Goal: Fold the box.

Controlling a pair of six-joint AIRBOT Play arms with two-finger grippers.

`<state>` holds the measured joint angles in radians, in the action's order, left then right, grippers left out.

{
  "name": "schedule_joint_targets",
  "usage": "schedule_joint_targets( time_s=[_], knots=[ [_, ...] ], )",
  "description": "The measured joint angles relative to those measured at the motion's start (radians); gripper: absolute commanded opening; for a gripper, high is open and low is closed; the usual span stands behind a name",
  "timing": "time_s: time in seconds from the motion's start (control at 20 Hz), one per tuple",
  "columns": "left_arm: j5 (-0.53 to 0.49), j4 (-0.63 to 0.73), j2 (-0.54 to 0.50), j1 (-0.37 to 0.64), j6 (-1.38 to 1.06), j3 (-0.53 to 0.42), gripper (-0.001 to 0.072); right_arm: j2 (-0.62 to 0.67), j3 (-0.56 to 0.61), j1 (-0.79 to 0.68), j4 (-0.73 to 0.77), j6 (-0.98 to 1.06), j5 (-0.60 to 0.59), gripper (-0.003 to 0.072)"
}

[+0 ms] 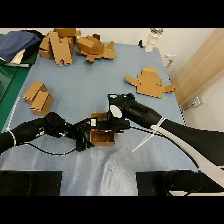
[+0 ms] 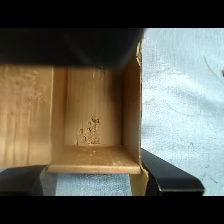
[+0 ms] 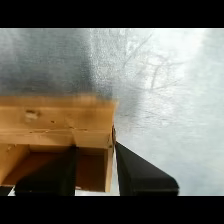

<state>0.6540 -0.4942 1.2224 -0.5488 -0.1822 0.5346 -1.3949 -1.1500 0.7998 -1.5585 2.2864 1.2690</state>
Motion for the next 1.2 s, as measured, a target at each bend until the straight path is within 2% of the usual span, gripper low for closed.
schedule_joint_targets(
  time_s=[0.15, 0.2, 0.25, 0.3, 0.5, 0.6, 0.7, 0.8, 0.95, 1.05, 1.2],
  knots=[
    [0.0, 0.0, 0.0, 0.0, 0.0, 0.0, 0.0232, 0.031, -0.035, -0.003, -0.033, -0.001, 0.069, 0.037],
    [0.0, 0.0, 0.0, 0.0, 0.0, 0.0, 0.0232, 0.046, -0.042, -0.002, -0.039, -0.001, 0.085, 0.0332],
    [0.0, 0.0, 0.0, 0.0, 0.0, 0.0, 0.0232, 0.06, -0.047, -0.002, -0.052, -0.002, 0.1, 0.0131],
    [0.0, 0.0, 0.0, 0.0, 0.0, 0.0, 0.0232, 0.074, -0.05, -0.003, -0.07, -0.002, 0.121, 0.0005],
    [0.0, 0.0, 0.0, 0.0, 0.0, 0.0, 0.0232, 0.105, -0.054, -0.051, -0.145, -0.01, 0.218, 0.0002],
    [0.0, 0.0, 0.0, 0.0, 0.0, 0.0, 0.0232, 0.11, -0.043, -0.112, -0.151, -0.048, 0.203, 0.0001],
    [0.0, 0.0, 0.0, 0.0, 0.0, 0.0, 0.0232, 0.113, -0.012, -0.208, -0.1, -0.119, 0.119, 0.0001],
    [0.0, 0.0, 0.0, 0.0, 0.0, 0.0, 0.0232, 0.114, 0.047, -0.328, 0.067, -0.245, -0.011, 0.0001],
    [0.0, 0.0, 0.0, 0.0, 0.0, 0.0, 0.0232, 0.088, 0.16, -0.512, 0.482, -0.572, -0.176, 0.0001],
    [0.0, 0.0, 0.0, 0.0, 0.0, 0.0, 0.0232, 0.032, 0.216, -0.6, 0.776, -0.829, -0.2, 0.0001],
    [0.001, 0.0, 0.0, 0.0, 0.0, 0.0, 0.0232, -0.087, 0.256, -0.661, 1.111, -1.16, -0.141, 0.0002]
  ],
)
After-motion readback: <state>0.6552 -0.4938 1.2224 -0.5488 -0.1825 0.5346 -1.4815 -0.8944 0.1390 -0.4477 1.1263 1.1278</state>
